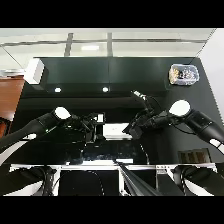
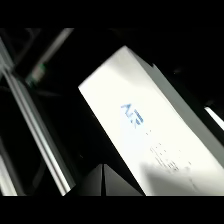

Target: Fold the box and place the chain.

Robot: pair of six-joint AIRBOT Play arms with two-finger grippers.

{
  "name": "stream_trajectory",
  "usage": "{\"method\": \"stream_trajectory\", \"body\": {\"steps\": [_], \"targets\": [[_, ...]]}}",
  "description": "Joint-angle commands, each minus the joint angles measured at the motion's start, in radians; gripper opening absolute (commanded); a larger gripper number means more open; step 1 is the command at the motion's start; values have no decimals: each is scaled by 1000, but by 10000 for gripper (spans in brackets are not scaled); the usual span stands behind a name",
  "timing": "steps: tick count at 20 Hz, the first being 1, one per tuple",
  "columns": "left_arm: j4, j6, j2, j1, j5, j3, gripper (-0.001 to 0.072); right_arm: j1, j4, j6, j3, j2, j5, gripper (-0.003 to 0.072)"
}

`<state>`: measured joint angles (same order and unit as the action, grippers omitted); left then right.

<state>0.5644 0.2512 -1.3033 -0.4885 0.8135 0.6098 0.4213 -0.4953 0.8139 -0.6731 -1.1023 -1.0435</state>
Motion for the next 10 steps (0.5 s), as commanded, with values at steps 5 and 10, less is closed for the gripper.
{"method": "stream_trajectory", "body": {"steps": [5, 10], "targets": [[0, 0, -1, 0, -1, 0, 350, 0, 115, 137, 45, -166, 61, 8], [0, 0, -1, 0, -1, 0, 351, 0, 37, 163, 45, -185, 103, 13]]}}
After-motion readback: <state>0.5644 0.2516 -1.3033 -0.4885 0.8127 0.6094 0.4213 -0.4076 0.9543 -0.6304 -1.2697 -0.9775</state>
